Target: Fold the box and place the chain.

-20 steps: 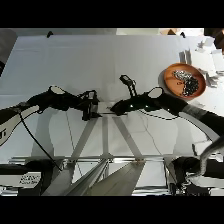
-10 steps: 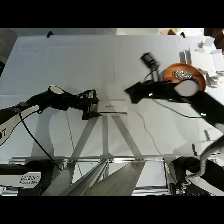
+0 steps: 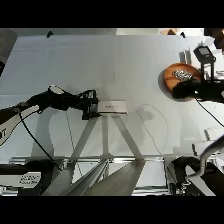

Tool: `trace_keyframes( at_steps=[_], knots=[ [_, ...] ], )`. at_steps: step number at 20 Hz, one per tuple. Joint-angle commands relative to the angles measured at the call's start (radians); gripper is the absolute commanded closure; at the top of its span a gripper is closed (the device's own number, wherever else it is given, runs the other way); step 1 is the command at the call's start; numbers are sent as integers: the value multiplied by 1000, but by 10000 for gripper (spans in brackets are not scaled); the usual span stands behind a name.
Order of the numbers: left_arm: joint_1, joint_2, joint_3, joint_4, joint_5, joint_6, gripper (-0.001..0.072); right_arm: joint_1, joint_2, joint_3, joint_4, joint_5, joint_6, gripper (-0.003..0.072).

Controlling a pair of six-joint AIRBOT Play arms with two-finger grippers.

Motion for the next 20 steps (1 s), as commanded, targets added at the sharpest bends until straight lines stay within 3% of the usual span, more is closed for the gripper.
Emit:
trace_keyframes(
  at_steps=[1, 5, 6, 7, 8, 11, 13, 15, 17, 20],
  knots=[
    [0, 1, 0, -29, -6, -3, 433, -72, 11, 0, -101, 127, 79, 676],
    [0, 1, 0, -30, -46, -3, 435, -75, 11, 0, -100, 85, 79, 676],
    [-2, 1, 0, -39, -50, -3, 466, -75, 11, 0, -100, 71, 79, 676],
    [-4, 2, 0, -51, -49, -4, 664, -75, 11, 0, -100, 61, 79, 676],
    [-4, 11, 0, -49, -49, -10, 702, -75, 11, 0, -100, 54, 79, 676],
    [-3, 97, 0, -46, -52, -118, 702, -75, 11, 0, -100, 51, 79, 676],
    [5, 211, 0, 14, -23, -299, 703, -75, 11, 0, -94, 53, 79, 676],
    [16, 352, 0, 199, 21, -540, 703, -75, 11, 0, -66, 60, 79, 676],
    [33, 501, 0, 493, 37, -825, 703, -75, 11, 0, -58, 59, 79, 676],
    [62, 684, 0, 972, -74, -1288, 703, -75, 11, 0, -58, 58, 79, 676]
  ],
)
